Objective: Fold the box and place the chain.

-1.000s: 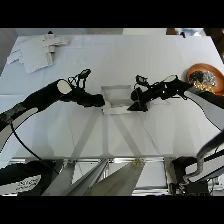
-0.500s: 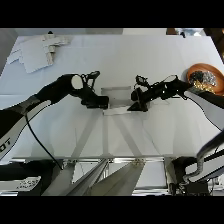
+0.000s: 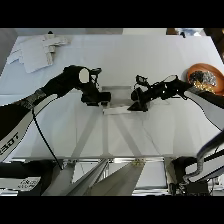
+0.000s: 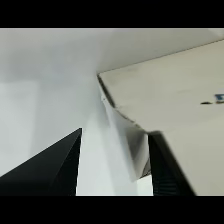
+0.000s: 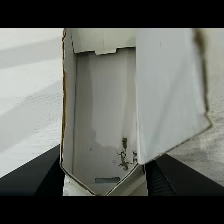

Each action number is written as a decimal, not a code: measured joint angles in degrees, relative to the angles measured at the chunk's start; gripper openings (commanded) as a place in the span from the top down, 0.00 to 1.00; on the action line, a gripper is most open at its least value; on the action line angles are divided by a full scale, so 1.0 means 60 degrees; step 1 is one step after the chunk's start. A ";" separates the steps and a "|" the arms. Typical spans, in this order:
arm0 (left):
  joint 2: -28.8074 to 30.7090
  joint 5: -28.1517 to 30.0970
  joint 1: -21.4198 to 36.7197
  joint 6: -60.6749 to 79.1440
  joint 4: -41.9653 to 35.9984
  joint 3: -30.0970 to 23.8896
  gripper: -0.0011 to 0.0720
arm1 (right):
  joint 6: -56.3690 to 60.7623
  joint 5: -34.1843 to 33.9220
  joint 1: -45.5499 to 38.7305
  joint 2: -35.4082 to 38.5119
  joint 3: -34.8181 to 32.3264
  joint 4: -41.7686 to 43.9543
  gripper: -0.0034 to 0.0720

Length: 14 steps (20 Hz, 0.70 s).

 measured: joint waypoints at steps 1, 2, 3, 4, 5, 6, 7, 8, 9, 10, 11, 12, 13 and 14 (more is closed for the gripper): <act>-0.0055 -0.0051 -0.0040 -0.0102 -0.0004 0.0033 0.40 | 0.0000 0.0004 0.0000 0.0000 0.0000 0.0000 0.42; -0.0109 -0.0066 -0.0084 -0.0208 -0.0007 0.0066 0.45 | 0.0000 0.0004 0.0000 0.0000 0.0000 0.0000 0.42; -0.0168 -0.0055 -0.0138 -0.0302 -0.0011 0.0091 0.45 | 0.0000 0.0004 0.0000 0.0000 0.0000 -0.0004 0.42; -0.0226 -0.0044 -0.0208 -0.0426 -0.0011 0.0117 0.45 | 0.0000 0.0004 0.0000 0.0000 0.0000 -0.0004 0.42; -0.0288 -0.0011 -0.0270 -0.0525 -0.0036 0.0142 0.48 | 0.0000 0.0007 0.0000 0.0000 0.0000 -0.0004 0.42; -0.0353 0.0069 -0.0324 -0.0594 -0.0084 0.0186 0.54 | -0.0004 0.0007 0.0000 0.0000 0.0000 -0.0004 0.42; -0.0430 0.0117 -0.0372 -0.0652 -0.0127 0.0259 0.54 | 0.0000 0.0007 0.0000 0.0000 0.0000 0.0000 0.42; -0.0517 0.0066 -0.0415 -0.0710 -0.0120 0.0350 0.55 | -0.0004 0.0011 0.0000 0.0000 0.0000 -0.0011 0.42; -0.0601 0.0044 -0.0463 -0.0739 -0.0080 0.0466 0.55 | 0.0000 0.0011 -0.0004 0.0000 0.0000 -0.0015 0.42; -0.0699 -0.0066 -0.0521 -0.0765 -0.0011 0.0623 0.59 | -0.0004 0.0011 -0.0004 0.0000 0.0000 -0.0025 0.42; -0.0790 -0.0157 -0.0576 -0.0783 0.0106 0.0772 0.61 | -0.0004 0.0007 -0.0004 0.0000 0.0000 -0.0025 0.42; -0.0874 -0.0240 -0.0641 -0.0812 0.0222 0.0918 0.61 | -0.0004 0.0004 -0.0007 0.0000 0.0000 -0.0025 0.42; -0.0947 -0.0310 -0.0707 -0.0852 0.0324 0.1020 0.62 | -0.0004 0.0004 -0.0007 0.0000 0.0000 -0.0025 0.42; -0.1020 -0.0382 -0.0758 -0.0925 0.0401 0.1107 0.64 | -0.0015 0.0004 -0.0007 0.0000 0.0000 -0.0029 0.42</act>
